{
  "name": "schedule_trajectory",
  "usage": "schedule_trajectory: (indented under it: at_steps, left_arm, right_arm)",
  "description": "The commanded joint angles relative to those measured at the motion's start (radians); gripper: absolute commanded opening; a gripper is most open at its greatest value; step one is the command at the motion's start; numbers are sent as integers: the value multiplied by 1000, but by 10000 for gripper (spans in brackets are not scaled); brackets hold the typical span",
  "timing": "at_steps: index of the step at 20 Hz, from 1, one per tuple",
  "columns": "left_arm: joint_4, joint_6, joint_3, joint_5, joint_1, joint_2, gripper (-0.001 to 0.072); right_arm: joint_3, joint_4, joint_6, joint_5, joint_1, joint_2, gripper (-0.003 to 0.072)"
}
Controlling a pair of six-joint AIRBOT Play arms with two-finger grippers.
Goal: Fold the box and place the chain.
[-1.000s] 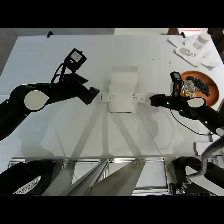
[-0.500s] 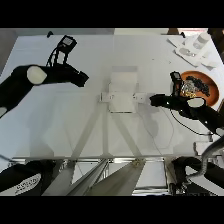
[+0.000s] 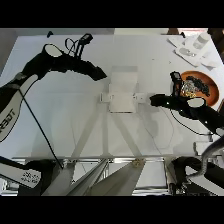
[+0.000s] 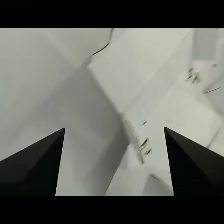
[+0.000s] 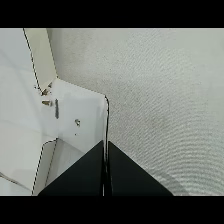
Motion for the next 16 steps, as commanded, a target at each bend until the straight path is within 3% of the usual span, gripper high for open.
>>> schedule_trajectory:
  at_steps: [1, 13, 16]
  left_arm:
    - [-171, 57, 41, -34, -6, -117, 695]
    - [-121, 80, 41, 135, -78, -146, 694]
    - [-121, 134, 41, 108, -100, -146, 692]
  right_arm:
    - [0, 0, 0, 0, 1, 0, 12]
    - [0, 0, 0, 0, 1, 0, 12]
    - [0, 0, 0, 0, 1, 0, 12]
